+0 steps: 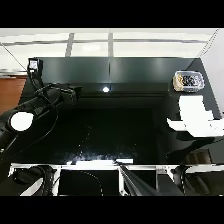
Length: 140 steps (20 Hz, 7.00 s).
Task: Fold the box and place the chain.
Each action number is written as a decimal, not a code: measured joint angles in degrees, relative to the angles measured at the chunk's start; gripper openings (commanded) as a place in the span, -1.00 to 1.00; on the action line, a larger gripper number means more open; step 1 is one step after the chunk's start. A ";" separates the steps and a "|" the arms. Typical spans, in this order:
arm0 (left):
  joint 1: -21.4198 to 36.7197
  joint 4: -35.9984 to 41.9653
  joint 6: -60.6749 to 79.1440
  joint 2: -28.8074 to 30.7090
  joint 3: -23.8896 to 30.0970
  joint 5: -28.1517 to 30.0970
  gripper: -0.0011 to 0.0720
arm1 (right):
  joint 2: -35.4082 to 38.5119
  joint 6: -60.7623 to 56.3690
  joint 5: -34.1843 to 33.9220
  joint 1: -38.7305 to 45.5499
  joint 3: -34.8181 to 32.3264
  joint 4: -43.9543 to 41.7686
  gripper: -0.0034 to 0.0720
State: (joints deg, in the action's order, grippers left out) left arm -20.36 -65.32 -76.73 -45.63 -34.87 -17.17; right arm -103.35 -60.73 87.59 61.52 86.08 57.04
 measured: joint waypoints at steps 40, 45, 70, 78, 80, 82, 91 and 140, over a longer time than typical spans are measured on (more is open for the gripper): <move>4.98 22.14 7.08 -14.58 0.17 -27.15 0.96 | 55.43 32.92 -37.59 -60.33 -68.37 -50.23 -0.87; 8.72 41.27 27.71 -27.15 -0.48 -37.57 0.96 | 55.65 34.86 -38.23 -61.37 -68.78 -51.45 -0.87; 6.25 41.40 57.72 -49.48 -17.07 -62.86 -0.91 | 55.67 25.22 -28.61 -51.87 -62.69 -35.43 0.86; -1.31 27.54 66.55 -41.09 -19.45 -50.84 -0.91 | 55.67 23.39 -19.82 -40.96 -48.50 -16.04 0.84; -3.63 27.17 70.99 -39.98 -19.45 -46.05 -0.91 | 55.67 23.39 -19.50 -41.42 -47.80 -14.80 0.84; -5.29 27.65 75.28 -39.76 -19.45 -42.12 -0.91 | 55.67 26.14 -19.21 -43.39 -47.98 -13.38 0.84; -9.46 22.86 79.62 -41.20 -19.47 -34.86 -0.90 | 55.54 47.95 -31.47 -63.10 -58.45 -10.23 0.84; -10.43 19.04 74.86 -41.09 -20.46 -38.77 -0.90 | 46.90 53.99 -45.09 -83.56 -56.19 -14.82 0.84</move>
State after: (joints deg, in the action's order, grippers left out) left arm -30.79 -46.28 -1.87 -86.72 -55.33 -55.94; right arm -56.45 -6.74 42.50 -22.04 29.89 42.22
